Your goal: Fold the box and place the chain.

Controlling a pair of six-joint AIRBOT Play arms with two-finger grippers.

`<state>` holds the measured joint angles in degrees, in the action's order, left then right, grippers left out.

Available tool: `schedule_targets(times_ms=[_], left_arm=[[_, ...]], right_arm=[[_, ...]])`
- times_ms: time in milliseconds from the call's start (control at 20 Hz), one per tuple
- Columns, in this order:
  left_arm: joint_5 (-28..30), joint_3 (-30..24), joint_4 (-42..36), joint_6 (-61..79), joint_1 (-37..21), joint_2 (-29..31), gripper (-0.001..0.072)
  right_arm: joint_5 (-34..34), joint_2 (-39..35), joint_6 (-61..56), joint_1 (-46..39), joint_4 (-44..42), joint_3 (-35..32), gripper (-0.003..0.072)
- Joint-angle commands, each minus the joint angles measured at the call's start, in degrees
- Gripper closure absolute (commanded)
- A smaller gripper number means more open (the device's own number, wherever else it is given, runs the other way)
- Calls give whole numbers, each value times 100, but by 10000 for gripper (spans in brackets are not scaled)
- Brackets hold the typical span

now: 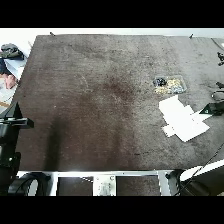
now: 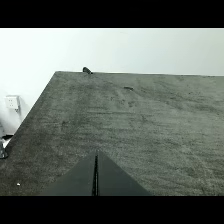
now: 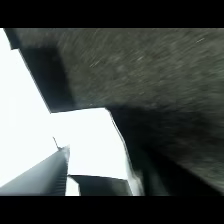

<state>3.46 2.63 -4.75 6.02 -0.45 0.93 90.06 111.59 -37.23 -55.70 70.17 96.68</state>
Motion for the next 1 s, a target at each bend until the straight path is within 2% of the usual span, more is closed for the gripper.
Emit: schedule_targets(times_ms=[0,150,200,250,300,350,400,500,650,800,950], left_arm=[[0,-2,0,0,4,0,696],[0,-2,0,0,4,0,696],[4,-2,0,0,4,0,696],[2,-2,0,0,4,0,696],[0,-2,0,0,4,0,696],[2,-2,0,0,4,0,696],[0,-2,0,0,4,0,696],[4,-2,0,0,4,0,696],[0,-2,0,0,4,0,696],[0,-2,0,0,4,0,696],[2,-2,0,0,4,0,696]], right_arm=[[437,140,13,9,-166,9,334],[581,140,13,9,-168,-24,334],[577,140,17,9,-267,-63,382],[662,140,37,13,-284,-98,531],[841,140,264,17,-278,-109,635],[1128,140,496,17,-380,-109,697],[1346,140,656,17,-538,-109,698],[1351,68,640,15,-1161,-160,699],[1349,-334,597,122,-2087,-748,700],[1207,-944,597,490,-2962,-1849,701],[59,-1805,660,1113,-3794,-3427,701]])
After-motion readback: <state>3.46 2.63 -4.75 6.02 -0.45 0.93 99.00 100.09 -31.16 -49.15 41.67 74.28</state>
